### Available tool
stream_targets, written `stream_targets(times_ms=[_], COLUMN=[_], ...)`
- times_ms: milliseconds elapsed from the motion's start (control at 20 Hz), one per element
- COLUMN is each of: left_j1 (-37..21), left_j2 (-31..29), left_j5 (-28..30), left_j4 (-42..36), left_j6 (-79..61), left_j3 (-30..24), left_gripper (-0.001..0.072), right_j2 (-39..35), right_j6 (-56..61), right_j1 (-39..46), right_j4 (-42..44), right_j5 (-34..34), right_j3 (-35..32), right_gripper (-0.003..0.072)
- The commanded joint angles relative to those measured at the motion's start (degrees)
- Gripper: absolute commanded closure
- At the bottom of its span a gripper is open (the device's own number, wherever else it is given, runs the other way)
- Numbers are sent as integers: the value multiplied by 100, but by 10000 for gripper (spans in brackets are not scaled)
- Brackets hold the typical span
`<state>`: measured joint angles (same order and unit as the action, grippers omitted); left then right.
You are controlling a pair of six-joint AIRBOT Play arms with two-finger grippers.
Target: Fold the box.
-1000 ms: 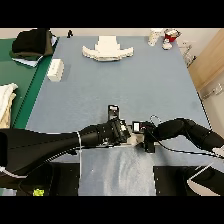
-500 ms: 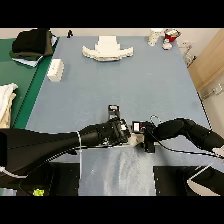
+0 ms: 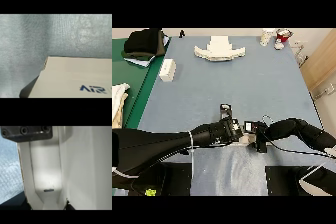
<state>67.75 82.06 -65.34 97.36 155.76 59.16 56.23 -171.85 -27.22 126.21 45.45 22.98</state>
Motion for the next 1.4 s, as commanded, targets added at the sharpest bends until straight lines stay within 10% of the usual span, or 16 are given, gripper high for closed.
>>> stream_targets(times_ms=[0, 50, 100, 350, 700, 750, 850, 1050, 1350], left_j1=[4, 9, 9, 9, 11, 13, 15, 236, 348], left_j2=[0, 0, 0, -2, -374, -455, -619, -903, -1875], left_j5=[42, 37, 37, -96, -2070, -2203, -2540, -3014, -2000], left_j4=[20, 17, 17, 13, 15, -7, -168, -330, -815], left_j6=[-37, -2, 17, -205, -988, -1117, -1620, -2632, -4382], left_j3=[7, 7, 11, 302, 1204, 1259, 1276, 1274, 817], left_gripper=[509, 145, 72, 72, 73, 84, 677, 694, 695], right_j2=[0, 0, 0, 0, 0, 0, 0, 0, 0], right_j6=[-9, -9, -9, -9, -9, -9, -9, -9, -9], right_j1=[-4, -4, -4, -4, -4, -4, -4, -4, -4], right_j4=[0, 0, 0, 0, 0, 0, 0, 0, 0], right_j5=[0, 2, 2, 2, 2, 2, 0, 0, 0], right_j3=[2, 2, 2, 2, 2, 2, 2, 2, 2], right_gripper=[219, 219, 219, 219, 219, 220, 219, 219, 220])
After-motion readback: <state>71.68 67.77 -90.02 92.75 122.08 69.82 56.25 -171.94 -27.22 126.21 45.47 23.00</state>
